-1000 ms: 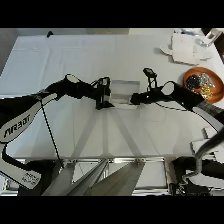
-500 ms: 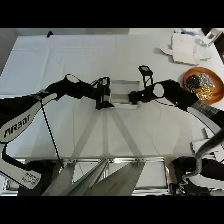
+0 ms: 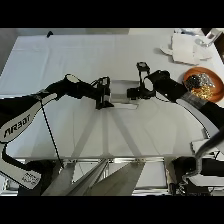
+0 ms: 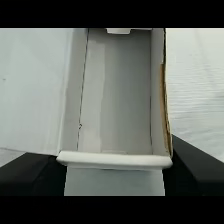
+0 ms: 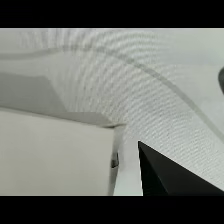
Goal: Fold the box and place the chain.
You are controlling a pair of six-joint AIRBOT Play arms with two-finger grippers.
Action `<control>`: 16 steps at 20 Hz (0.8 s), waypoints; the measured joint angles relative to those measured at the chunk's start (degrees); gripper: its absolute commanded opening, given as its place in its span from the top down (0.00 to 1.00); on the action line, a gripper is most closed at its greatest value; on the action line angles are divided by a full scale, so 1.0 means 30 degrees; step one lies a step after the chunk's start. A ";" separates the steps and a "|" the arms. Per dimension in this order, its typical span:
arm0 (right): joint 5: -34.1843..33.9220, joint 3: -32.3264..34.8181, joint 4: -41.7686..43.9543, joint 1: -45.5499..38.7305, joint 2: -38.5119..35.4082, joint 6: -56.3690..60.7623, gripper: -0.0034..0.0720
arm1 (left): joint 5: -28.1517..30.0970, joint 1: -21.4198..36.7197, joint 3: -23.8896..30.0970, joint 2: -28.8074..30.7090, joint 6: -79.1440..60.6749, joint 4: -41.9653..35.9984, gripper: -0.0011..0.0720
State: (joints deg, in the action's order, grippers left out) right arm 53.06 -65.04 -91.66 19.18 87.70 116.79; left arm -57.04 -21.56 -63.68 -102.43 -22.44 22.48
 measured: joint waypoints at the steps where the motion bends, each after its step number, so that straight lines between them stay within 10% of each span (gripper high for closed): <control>1: 0.0233 -0.0437 -0.0095 0.0138 0.0240 0.0146 0.42 | 0.0000 0.0007 0.0000 0.0000 0.0007 0.0000 0.55; 9: 0.1727 -0.1508 -0.0517 0.0707 0.1158 0.1319 0.38 | -0.0102 0.0007 0.0000 0.0000 -0.0007 0.0015 0.55; 12: 0.1923 -0.1552 -0.0590 0.0743 0.1217 0.1435 0.15 | -0.0102 0.0007 0.0000 0.0000 -0.0015 0.0022 0.55; 16: 0.2055 -0.1566 -0.0597 0.0758 0.1231 0.1435 0.19 | -0.0087 0.0000 0.0000 0.0000 -0.0015 0.0022 0.55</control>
State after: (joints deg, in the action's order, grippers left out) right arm 59.22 -69.73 -93.45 21.45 91.39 121.10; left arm -57.30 -21.56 -63.68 -102.43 -22.48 22.55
